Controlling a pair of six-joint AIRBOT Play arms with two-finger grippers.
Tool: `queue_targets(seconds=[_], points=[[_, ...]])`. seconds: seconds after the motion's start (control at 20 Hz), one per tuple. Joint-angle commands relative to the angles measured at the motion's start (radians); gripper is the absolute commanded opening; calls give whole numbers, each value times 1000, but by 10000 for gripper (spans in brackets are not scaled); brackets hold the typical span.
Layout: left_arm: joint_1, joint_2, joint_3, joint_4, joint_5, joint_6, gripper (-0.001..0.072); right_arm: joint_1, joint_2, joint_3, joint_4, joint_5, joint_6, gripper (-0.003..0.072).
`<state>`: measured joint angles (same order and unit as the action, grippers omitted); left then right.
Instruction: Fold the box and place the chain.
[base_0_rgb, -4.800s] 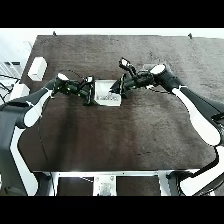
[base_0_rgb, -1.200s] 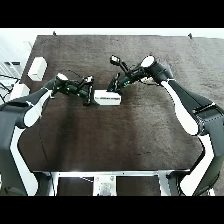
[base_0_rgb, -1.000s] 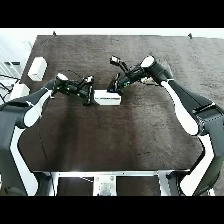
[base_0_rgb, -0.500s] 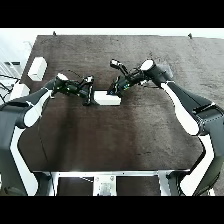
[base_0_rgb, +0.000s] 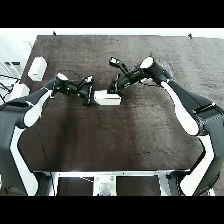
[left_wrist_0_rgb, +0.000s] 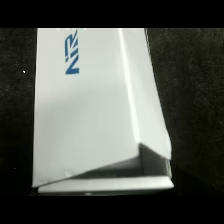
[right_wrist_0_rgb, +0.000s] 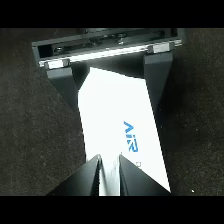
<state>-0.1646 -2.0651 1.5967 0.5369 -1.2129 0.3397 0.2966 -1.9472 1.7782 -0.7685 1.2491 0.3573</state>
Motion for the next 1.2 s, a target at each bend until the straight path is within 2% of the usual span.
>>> queue_targets(seconds=[0.0,0.3,0.55,0.75,0.85,0.95,1.15], points=[[-1,1,0,1,2,1,528,10,0,2,-31,-17,2,137],[-1,1,0,1,1,1,528,41,0,2,-62,-68,2,137],[-1,1,0,1,1,1,528,55,0,-5,-81,-29,2,135],[-1,1,0,1,1,1,528,55,0,-62,-69,-15,-2,139],[-1,1,0,1,2,1,528,55,0,-71,-64,-16,-2,213],[-1,1,0,1,2,1,528,48,1,-69,-11,-16,-37,219],[-1,1,0,1,2,1,528,-3,2,-69,201,-14,-94,218]])
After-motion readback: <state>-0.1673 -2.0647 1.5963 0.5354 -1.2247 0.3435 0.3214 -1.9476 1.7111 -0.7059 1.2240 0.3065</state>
